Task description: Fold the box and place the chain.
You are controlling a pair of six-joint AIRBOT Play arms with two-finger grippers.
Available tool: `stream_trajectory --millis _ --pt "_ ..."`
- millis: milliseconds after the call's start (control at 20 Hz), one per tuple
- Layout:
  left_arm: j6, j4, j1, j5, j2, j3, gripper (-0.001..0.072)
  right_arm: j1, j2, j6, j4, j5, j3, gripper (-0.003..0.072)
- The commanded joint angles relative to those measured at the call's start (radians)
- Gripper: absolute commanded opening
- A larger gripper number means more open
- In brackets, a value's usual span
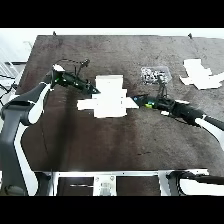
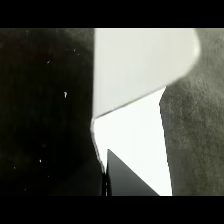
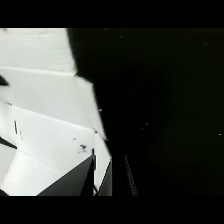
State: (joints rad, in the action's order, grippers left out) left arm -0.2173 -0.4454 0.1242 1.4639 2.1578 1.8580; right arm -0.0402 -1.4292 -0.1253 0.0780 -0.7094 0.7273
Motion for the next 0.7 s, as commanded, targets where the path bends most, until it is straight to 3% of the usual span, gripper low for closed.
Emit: stream_trajectory --millis 0,300,450,650 --pt "0.148 -0.005 0.0 0.008 -0.034 -0.009 0.0012 0.094 0.051 -0.002 0.0 -0.018 0.0 0.0246" --pt "0.377 0.011 0.004 -0.202 -0.139 -0.223 0.0012 0.161 0.053 -0.001 -0.009 -0.07 -0.005 0.0245" --pt "0.47 0.027 0.008 -0.276 -0.136 -0.281 0.0012 0.161 0.053 0.0 -0.01 -0.07 -0.019 0.0244" --pt "0.518 0.042 0.008 -0.279 -0.13 -0.288 0.0013 0.16 0.053 0.012 -0.011 -0.07 -0.033 0.0244"
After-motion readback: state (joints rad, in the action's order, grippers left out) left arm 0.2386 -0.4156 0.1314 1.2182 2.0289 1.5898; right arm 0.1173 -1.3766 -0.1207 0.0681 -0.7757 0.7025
